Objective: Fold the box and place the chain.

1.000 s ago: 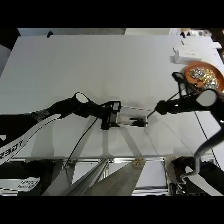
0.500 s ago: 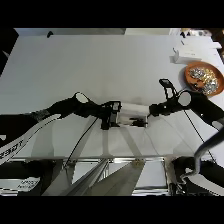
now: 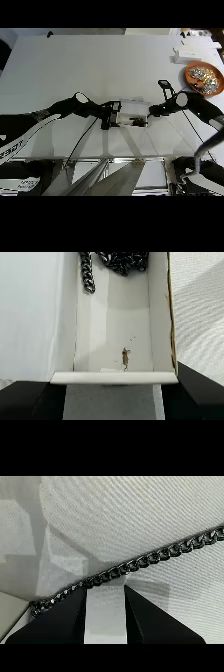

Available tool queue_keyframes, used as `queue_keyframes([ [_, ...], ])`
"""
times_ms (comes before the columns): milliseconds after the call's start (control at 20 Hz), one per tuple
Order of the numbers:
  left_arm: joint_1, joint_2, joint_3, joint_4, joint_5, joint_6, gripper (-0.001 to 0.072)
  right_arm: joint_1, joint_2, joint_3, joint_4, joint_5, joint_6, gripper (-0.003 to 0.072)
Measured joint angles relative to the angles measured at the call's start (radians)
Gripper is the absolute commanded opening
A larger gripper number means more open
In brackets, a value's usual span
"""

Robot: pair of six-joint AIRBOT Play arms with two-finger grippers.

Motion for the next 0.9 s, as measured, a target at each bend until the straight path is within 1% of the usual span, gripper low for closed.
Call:
queue_keyframes([
  [100,0.000,0.000,0.000,0.000,0.000,0.000,0.0363,0.000,-0.005,0.000,0.000,-0.002,0.000,0.0214],
  [150,0.000,0.000,0.000,0.000,0.000,0.000,0.0363,0.000,-0.007,0.000,-0.002,-0.003,0.000,0.0159],
  [400,0.000,0.000,0.000,0.000,0.000,0.000,0.0363,0.000,-0.014,0.000,-0.002,-0.015,0.000,0.0155],
  [450,0.000,0.000,0.000,0.000,0.000,0.000,0.0363,0.000,-0.014,0.000,-0.001,-0.020,0.000,0.0132],
  [500,0.000,0.000,0.000,0.000,0.000,0.000,0.0363,0.000,-0.014,-0.001,0.002,-0.031,-0.001,0.0041],
  [550,0.000,0.000,0.000,0.000,-0.001,0.000,0.0363,0.000,-0.015,-0.001,0.013,-0.039,0.001,0.0016],
  [750,0.000,0.000,0.000,0.000,-0.001,0.000,0.0363,0.001,-0.014,-0.001,0.004,-0.043,-0.006,0.0016],
  [900,0.000,0.000,0.000,0.000,0.002,0.000,0.0363,0.001,0.012,-0.002,-0.025,-0.053,-0.017,0.0015],
])
